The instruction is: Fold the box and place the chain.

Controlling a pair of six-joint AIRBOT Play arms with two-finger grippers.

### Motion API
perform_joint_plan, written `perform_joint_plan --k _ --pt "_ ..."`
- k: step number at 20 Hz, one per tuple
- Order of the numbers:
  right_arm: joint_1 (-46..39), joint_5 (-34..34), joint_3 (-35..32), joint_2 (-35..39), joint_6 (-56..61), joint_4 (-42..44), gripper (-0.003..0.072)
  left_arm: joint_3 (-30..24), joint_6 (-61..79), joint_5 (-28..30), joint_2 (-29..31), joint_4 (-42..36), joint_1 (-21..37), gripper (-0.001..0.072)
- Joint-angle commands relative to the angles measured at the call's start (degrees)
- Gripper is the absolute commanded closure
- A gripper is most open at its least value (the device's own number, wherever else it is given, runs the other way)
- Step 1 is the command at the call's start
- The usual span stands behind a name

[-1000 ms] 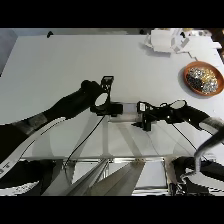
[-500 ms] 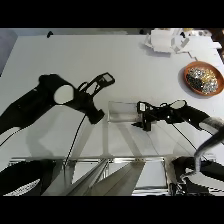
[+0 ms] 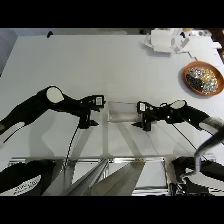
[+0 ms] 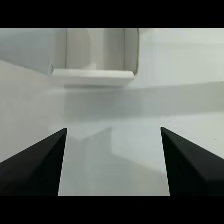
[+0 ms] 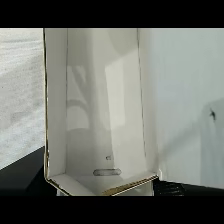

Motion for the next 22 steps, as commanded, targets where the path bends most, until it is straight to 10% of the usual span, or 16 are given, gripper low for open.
perform_joint_plan --k 1,22 --pt "0.0 0.02 0.0 0.02 0.02 0.02 0.0357 -0.55 14.75 3.74 -6.8 -9.27 0.46 0.0034" --pt "0.0 0.02 0.0 0.02 0.02 0.02 0.0357 3.98 20.35 3.93 -16.44 -14.56 -2.56 0.0013"
